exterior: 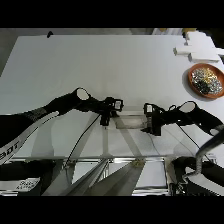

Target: Fold the box and place the chain.

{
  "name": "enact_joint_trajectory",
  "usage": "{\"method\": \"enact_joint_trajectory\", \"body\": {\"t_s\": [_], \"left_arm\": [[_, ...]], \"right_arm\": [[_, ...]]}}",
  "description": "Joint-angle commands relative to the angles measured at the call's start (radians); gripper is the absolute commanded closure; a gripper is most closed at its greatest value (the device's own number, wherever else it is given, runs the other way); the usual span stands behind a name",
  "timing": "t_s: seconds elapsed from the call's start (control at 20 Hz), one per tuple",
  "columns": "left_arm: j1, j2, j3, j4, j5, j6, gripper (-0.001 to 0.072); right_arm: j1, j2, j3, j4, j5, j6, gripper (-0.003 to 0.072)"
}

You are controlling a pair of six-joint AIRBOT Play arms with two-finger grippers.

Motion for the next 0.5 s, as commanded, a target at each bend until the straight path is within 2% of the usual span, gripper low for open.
{"method": "enact_joint_trajectory", "body": {"t_s": [0.0, 0.2, 0.45], "left_arm": [[0.000, 0.000, 0.000, 0.000, 0.001, 0.000, 0.0699], [0.000, 0.000, 0.000, 0.000, 0.001, 0.000, 0.0699], [0.000, 0.000, 0.000, 0.000, 0.001, 0.000, 0.0699]], "right_arm": [[-0.009, -0.002, -0.021, 0.054, -0.012, -0.094, 0.0033], [-0.008, -0.002, -0.027, 0.134, -0.015, -0.198, 0.0033], [-0.008, -0.034, -0.027, 0.137, -0.014, -0.200, 0.0044]]}}
